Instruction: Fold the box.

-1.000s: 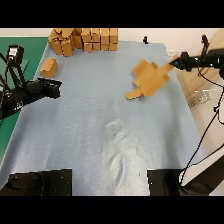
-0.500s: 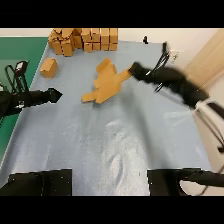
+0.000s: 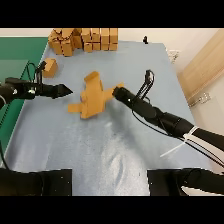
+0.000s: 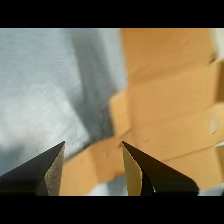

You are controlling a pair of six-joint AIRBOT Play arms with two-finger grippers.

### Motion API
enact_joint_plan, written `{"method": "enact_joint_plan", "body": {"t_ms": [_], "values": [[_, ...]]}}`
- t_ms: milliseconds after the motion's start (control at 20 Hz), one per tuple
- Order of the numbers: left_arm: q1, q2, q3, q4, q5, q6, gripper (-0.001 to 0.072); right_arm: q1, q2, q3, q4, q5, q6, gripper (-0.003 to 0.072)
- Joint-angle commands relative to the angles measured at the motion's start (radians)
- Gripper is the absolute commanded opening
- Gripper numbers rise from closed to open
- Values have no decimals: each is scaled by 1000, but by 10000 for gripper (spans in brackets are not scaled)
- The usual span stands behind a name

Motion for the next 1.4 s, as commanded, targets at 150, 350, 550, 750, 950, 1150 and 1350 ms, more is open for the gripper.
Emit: {"method": "enact_joint_plan", "body": {"t_ms": [150, 350, 550, 750, 950, 1150, 1350], "values": [[0, -148, 175, -34, -167, 35, 544, 22, 4, -184, 10, 10, 53, 6], [-21, -231, 175, -36, -246, 37, 543, 22, 2, -190, -58, 10, 50, 6], [-97, -305, 189, -37, -277, 37, 543, 22, -10, -190, -73, 26, 7, 6], [-161, -357, 223, -38, -285, 32, 543, 22, -40, -190, -101, 61, -45, 6], [-164, -361, 223, -39, -233, 34, 543, 61, -40, -190, -155, 185, -51, 6], [-162, -361, 224, -48, -235, 39, 543, 83, -42, -190, -175, 183, -51, 5], [-160, -361, 228, -141, -233, 76, 499, 82, -42, -190, -175, 164, -51, 6]]}}
